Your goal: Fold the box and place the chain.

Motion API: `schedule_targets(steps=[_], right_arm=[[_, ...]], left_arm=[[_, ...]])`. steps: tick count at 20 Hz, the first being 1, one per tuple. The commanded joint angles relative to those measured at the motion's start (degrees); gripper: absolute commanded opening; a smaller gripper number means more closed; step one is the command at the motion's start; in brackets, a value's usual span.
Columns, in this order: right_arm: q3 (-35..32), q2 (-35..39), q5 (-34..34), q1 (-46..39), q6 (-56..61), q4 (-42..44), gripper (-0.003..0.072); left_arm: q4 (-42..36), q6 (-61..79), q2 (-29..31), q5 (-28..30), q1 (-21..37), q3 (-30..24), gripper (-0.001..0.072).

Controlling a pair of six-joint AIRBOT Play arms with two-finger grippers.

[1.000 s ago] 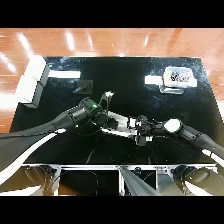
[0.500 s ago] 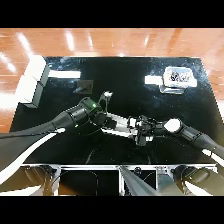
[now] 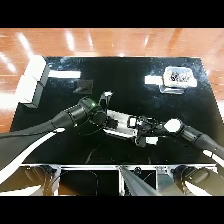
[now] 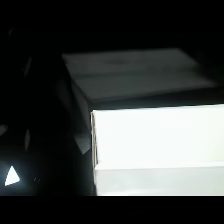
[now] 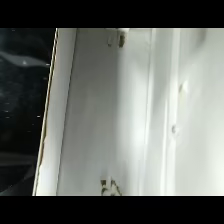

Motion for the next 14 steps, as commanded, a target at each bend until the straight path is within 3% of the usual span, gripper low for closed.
schedule_targets(steps=[1,5,9,14], right_arm=[[0.0,3.0,1.4,-0.1,6.5,-7.6,0.0720],[0.0,7.8,4.3,-1.4,10.0,-9.6,0.0720],[0.0,8.7,6.0,-2.0,12.0,-9.8,0.0720],[0.0,8.7,6.1,-2.0,11.9,-10.0,0.0720]], left_arm=[[0.7,-0.4,0.8,4.4,2.8,0.0,0.0030],[4.6,-1.5,3.5,7.4,5.6,0.0,0.0030],[13.9,-7.1,5.0,13.5,6.3,-0.8,0.0031],[10.2,-9.7,5.4,8.2,6.4,-6.5,0.0031]])
